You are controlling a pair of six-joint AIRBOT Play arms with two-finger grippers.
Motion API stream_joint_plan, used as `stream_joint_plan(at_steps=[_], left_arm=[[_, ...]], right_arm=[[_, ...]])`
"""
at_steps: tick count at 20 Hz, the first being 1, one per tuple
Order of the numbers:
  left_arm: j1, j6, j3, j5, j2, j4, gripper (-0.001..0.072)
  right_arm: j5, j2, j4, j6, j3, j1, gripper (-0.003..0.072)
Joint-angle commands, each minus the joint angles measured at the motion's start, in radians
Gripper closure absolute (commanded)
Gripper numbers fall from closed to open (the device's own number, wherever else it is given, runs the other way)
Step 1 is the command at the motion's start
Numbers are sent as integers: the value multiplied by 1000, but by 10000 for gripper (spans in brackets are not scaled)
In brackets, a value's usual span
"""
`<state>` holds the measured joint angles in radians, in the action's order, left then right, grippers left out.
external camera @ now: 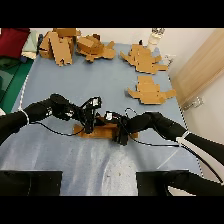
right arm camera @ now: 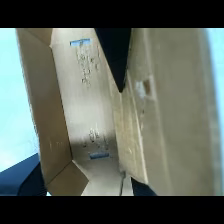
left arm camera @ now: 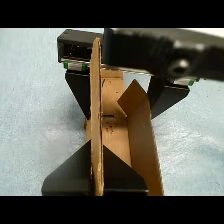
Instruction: Fold the box.
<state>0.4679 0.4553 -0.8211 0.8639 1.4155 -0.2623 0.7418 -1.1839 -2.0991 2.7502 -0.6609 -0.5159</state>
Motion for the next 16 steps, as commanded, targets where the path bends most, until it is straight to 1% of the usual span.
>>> stream_joint_plan(at_steps=[1,2,4,7,10,16], left_arm=[[0,0,0,1,0,0,695],[0,0,0,2,0,0,695],[0,0,0,3,0,0,695],[0,0,0,2,0,0,695],[0,0,0,1,0,0,694],[0,0,0,-1,0,0,695]], right_arm=[[30,1,-164,176,8,54,-31],[64,1,-218,235,9,83,-31],[101,1,-228,257,15,113,-31],[89,0,-237,257,33,113,-31],[43,-2,-236,257,33,113,-31],[43,-8,-236,257,35,113,-31]])
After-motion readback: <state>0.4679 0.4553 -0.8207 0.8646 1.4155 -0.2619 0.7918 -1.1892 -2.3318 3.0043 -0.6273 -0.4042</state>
